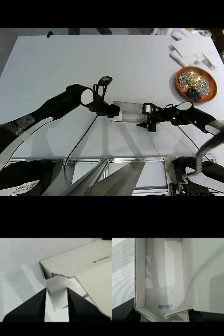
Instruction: Fold the box and place the chain.
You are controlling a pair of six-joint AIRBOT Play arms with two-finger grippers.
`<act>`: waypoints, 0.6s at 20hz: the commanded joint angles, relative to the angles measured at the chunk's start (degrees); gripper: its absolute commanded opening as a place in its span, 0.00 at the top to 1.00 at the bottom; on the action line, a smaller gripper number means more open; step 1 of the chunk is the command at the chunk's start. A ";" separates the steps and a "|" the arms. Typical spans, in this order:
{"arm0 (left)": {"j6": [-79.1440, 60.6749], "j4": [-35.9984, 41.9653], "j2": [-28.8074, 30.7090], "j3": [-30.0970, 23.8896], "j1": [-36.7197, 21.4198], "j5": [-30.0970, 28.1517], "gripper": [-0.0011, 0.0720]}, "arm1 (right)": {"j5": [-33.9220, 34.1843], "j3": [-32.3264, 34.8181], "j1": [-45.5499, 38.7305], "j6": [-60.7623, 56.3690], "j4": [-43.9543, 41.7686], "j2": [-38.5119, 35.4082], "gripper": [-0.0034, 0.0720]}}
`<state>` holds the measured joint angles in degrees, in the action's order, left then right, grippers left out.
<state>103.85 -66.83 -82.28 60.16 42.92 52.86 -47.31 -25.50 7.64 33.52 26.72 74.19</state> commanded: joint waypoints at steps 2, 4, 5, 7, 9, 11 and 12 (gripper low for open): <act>6.05 -3.65 -1.62 2.64 2.23 1.42 0.58 | -0.02 0.02 -0.02 -0.02 -0.02 -0.02 0.53; 8.13 -4.74 -2.12 2.91 2.95 1.36 0.59 | -0.02 0.02 -0.02 -0.02 0.00 -0.02 0.53; 9.44 -5.73 -2.56 3.10 3.37 1.44 0.59 | -0.02 0.02 -0.02 -0.02 0.00 -0.02 0.53; 13.20 -7.54 -3.72 3.72 4.09 2.54 0.59 | 0.00 0.02 -0.02 -0.02 0.00 -0.02 0.53; 16.33 -9.20 -5.51 6.01 4.63 5.70 0.59 | -0.02 0.02 -0.02 -0.02 0.00 -0.02 0.53; 18.86 -11.96 -7.89 9.75 5.38 9.55 0.59 | 0.00 0.02 -0.02 -0.02 0.00 -0.02 0.53; 20.57 -13.62 -9.51 12.02 5.88 11.96 0.59 | -0.02 0.02 -0.02 -0.02 0.00 -0.02 0.53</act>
